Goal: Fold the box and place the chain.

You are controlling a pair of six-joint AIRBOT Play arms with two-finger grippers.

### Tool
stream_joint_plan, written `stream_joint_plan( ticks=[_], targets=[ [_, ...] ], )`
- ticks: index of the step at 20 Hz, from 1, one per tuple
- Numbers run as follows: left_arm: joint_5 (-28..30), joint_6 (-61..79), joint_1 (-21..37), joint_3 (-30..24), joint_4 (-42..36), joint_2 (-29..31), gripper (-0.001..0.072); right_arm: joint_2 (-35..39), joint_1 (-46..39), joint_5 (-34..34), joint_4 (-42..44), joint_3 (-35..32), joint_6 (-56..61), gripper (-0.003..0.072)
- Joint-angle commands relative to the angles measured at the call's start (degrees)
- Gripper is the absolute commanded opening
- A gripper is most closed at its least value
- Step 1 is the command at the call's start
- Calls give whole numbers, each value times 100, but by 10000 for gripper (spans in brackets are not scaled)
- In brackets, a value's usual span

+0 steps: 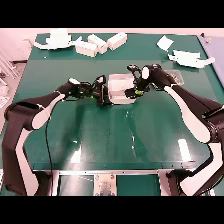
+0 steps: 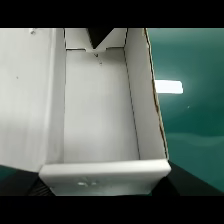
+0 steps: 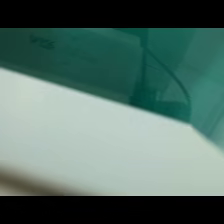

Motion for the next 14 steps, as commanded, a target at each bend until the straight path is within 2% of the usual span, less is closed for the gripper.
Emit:
stream_joint_plan(
  ticks=[1,2,4,5,8,14],
  targets=[
    [33,11,-2,4,-13,2,466,-28,68,22,24,50,81,12],
    [33,13,-2,2,-13,2,467,-26,63,33,22,120,83,50],
    [31,11,-2,2,-13,2,466,-22,28,186,0,302,81,338],
    [31,11,-2,2,-13,2,466,-20,11,321,-48,413,76,391],
    [31,13,-2,2,-13,2,466,94,-105,573,-210,675,79,389],
    [31,11,-2,2,-13,2,466,540,-356,573,-210,728,39,389]
  ],
)
